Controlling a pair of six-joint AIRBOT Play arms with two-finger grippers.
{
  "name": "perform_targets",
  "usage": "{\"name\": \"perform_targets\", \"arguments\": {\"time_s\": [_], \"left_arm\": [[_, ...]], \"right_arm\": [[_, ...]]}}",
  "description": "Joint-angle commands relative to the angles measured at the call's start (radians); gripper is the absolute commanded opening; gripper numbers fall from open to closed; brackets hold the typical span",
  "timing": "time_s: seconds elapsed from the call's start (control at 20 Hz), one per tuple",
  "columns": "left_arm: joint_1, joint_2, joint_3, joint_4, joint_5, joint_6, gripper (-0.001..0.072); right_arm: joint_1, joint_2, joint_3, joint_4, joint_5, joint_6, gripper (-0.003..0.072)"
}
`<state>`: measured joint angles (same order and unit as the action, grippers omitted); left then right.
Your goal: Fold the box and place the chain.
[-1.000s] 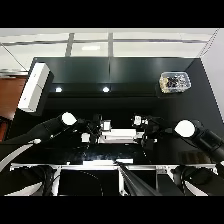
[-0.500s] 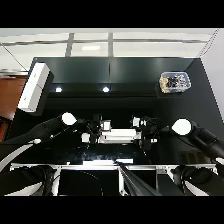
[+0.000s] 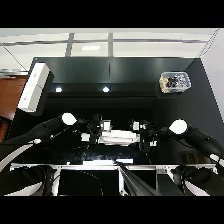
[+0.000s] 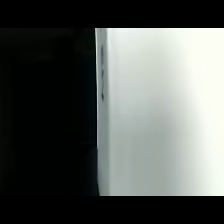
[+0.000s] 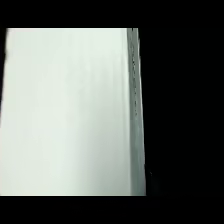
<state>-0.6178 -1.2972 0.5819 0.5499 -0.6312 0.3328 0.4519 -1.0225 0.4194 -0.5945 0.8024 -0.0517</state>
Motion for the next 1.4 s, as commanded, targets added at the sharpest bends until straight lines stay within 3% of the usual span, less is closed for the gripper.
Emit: {"name": "perform_targets", "arguments": {"time_s": [0.0, 1.35], "left_arm": [[0.000, 0.000, 0.000, 0.000, 0.002, -0.001, 0.0026], [0.000, 0.000, 0.000, 0.000, 0.002, -0.001, 0.0026]], "right_arm": [[-0.003, -0.011, -0.031, 0.042, -0.015, -0.047, 0.0610], [-0.003, -0.069, -0.039, -0.009, -0.089, -0.055, 0.0609]]}}
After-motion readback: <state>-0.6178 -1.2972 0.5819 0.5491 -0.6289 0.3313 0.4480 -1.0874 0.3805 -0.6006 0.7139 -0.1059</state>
